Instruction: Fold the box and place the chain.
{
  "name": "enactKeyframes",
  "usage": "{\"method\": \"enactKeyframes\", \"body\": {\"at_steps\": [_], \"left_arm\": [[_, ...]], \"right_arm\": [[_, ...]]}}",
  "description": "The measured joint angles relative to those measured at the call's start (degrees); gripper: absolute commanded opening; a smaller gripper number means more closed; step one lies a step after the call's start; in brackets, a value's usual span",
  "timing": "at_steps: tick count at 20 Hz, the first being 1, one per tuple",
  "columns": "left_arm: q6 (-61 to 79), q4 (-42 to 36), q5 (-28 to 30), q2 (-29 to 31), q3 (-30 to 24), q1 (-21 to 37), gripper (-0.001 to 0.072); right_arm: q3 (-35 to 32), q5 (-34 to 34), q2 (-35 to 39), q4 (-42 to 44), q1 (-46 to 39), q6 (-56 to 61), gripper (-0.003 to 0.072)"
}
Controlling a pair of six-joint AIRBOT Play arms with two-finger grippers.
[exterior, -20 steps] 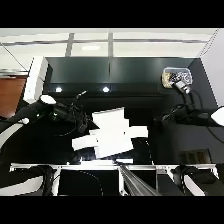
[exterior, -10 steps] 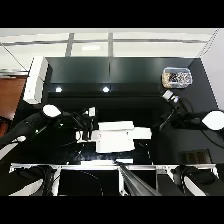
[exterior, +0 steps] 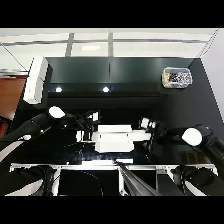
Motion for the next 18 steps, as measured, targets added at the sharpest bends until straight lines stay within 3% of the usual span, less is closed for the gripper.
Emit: {"method": "enactKeyframes", "body": {"at_steps": [12,18], "left_arm": [[-0.46,0.02,-0.85,-0.09,-0.02,0.0,0.0028],[-0.48,0.07,-1.16,-0.11,0.0,0.0,0.0028]], "right_arm": [[-3.08,-11.15,-5.92,10.45,11.19,-18.51,0.0615],[-2.99,-16.63,-7.72,13.42,13.68,-20.37,0.0615]]}}
